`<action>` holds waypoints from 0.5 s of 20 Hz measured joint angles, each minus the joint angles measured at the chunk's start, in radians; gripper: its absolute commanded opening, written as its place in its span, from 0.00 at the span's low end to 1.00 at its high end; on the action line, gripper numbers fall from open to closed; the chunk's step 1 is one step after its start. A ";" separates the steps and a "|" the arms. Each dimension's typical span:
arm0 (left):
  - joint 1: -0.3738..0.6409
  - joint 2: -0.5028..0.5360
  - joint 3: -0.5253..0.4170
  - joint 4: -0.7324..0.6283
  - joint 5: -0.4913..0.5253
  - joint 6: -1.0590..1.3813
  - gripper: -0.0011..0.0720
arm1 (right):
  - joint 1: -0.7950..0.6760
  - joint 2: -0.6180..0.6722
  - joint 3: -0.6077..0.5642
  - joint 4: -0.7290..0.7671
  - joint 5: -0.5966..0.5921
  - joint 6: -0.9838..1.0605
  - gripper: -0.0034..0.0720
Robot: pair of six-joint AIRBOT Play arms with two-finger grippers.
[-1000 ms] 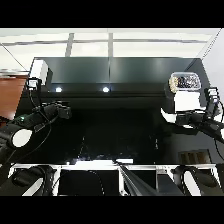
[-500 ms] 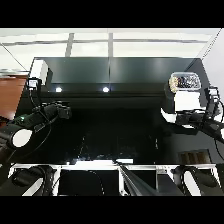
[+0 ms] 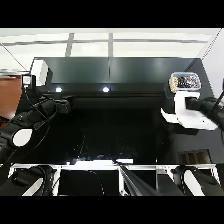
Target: Fold the box and place the chain.
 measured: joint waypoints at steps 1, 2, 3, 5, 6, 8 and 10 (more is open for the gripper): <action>0.001 -0.005 0.000 0.000 0.010 0.000 0.99 | -0.047 -0.066 0.060 -0.023 0.029 0.006 0.99; 0.001 -0.008 0.000 0.000 0.018 0.000 0.99 | -0.100 -0.139 0.129 -0.043 0.081 0.014 0.99; 0.001 -0.013 0.000 0.000 0.021 0.000 0.98 | -0.160 -0.215 0.204 -0.064 0.143 0.028 0.99; 0.001 -0.024 0.000 0.000 0.034 0.000 0.99 | -0.269 -0.351 0.342 -0.117 0.285 0.078 0.99; 0.001 -0.030 0.000 0.000 0.034 0.000 0.99 | -0.312 -0.404 0.399 -0.151 0.337 0.120 0.99; 0.000 -0.043 0.000 0.000 0.036 0.000 0.99 | -0.381 -0.489 0.498 -0.239 0.415 0.214 0.99; 0.001 -0.056 0.000 0.000 0.036 0.000 0.99 | -0.419 -0.559 0.586 -0.312 0.474 0.274 0.99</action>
